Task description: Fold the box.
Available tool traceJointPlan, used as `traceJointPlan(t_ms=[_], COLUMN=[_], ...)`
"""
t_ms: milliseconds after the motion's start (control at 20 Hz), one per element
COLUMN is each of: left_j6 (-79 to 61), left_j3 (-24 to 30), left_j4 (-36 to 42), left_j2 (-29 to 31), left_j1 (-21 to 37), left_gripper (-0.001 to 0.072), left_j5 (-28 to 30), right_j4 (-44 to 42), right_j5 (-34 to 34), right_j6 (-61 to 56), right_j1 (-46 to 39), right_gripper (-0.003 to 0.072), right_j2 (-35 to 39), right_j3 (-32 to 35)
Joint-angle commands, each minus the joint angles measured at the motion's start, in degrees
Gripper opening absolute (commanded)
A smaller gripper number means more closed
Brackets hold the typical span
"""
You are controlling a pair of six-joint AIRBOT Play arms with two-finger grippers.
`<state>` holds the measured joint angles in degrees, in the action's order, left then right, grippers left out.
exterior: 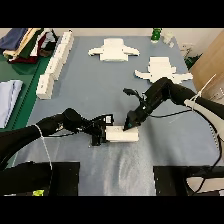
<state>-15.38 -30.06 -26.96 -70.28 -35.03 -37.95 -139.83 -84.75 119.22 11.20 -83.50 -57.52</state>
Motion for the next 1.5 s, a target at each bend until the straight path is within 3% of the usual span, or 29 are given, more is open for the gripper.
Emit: traceJointPlan(t_ms=[0,150,400,650,900,950,1100,1200,1300,1400,1450], left_j6=[0.0,0.0,0.0,0.0,0.0,0.0,0.0,0.0,0.0,0.0,0.0], left_j3=[0.0,0.0,0.0,0.0,0.0,0.0,0.0,0.0,0.0,0.0,0.0], left_j4=[0.0,0.0,0.0,0.0,0.0,0.0,0.0,0.0,0.0,0.0,0.0], left_j2=[0.0,0.0,0.0,0.0,0.0,0.0,0.0,0.0,0.0,0.0,0.0], left_j1=[0.0,0.0,0.0,0.0,0.0,0.0,0.0,0.0,0.0,0.0,0.0], left_gripper=[0.0387,0.0387,0.0387,0.0387,0.0387,0.0387,0.0387,0.0387,0.0388,0.0387,0.0387], left_j5=[0.0,0.0,0.0,0.0,0.0,0.0,0.0,0.0,0.0,0.0,0.0], right_j4=[8.2,11.5,16.6,35.4,53.4,54.9,54.9,54.5,53.5,52.2,52.3], right_j5=[12.1,24.3,32.5,43.2,48.8,48.9,49.0,49.2,49.3,49.7,50.2], right_j6=[2.0,3.4,5.8,3.7,2.8,2.8,3.0,3.0,3.0,4.4,4.5], right_j1=[5.8,10.0,19.1,29.3,36.4,36.7,36.7,36.7,36.7,36.7,36.7], right_gripper=[0.0001,0.0001,0.0000,0.0001,0.0003,0.0038,0.0372,0.0471,0.0499,0.0684,0.0684], right_j2=[6.8,13.9,21.6,29.7,34.9,35.0,34.4,33.7,32.5,31.1,30.2], right_j3=[5.5,9.4,14.1,19.2,24.5,24.5,24.5,24.5,24.5,24.5,24.5])
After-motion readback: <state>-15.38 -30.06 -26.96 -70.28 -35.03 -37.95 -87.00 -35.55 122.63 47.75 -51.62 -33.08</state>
